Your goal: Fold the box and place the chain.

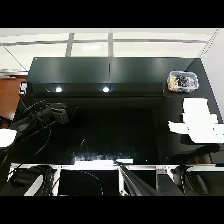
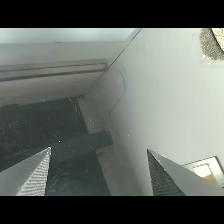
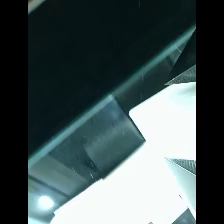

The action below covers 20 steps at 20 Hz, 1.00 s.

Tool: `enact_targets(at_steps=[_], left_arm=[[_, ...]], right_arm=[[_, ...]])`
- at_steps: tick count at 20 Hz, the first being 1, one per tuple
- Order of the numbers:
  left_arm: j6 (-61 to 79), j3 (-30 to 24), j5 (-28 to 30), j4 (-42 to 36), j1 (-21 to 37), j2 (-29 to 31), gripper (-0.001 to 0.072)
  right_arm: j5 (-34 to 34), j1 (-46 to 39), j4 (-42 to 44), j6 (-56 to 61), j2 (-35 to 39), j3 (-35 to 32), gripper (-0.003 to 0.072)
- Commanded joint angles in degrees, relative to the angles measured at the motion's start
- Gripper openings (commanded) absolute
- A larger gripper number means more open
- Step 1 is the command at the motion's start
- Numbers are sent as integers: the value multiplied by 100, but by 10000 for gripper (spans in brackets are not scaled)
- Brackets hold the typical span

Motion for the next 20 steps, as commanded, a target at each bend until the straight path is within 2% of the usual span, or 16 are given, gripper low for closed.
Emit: enact_targets(at_steps=[1,3,4,5,6,11,20], left_arm=[[-4,0,-4,2,-4,-2,705],[-4,0,-9,2,-4,-2,705],[-4,0,-11,2,-4,-2,705],[-4,0,-13,2,-4,-2,705],[-4,0,-13,2,-2,-2,705],[-4,0,-74,0,-4,-2,705],[-4,0,-149,0,-4,-2,705]], right_arm=[[245,203,59,-52,-133,39,489],[210,369,61,-120,-133,39,324],[205,435,61,-201,-133,42,131],[251,498,61,-195,-133,42,37],[302,562,63,-125,-133,39,13],[229,1202,199,-85,352,-243,11],[-223,2911,407,389,2153,-2081,11]])
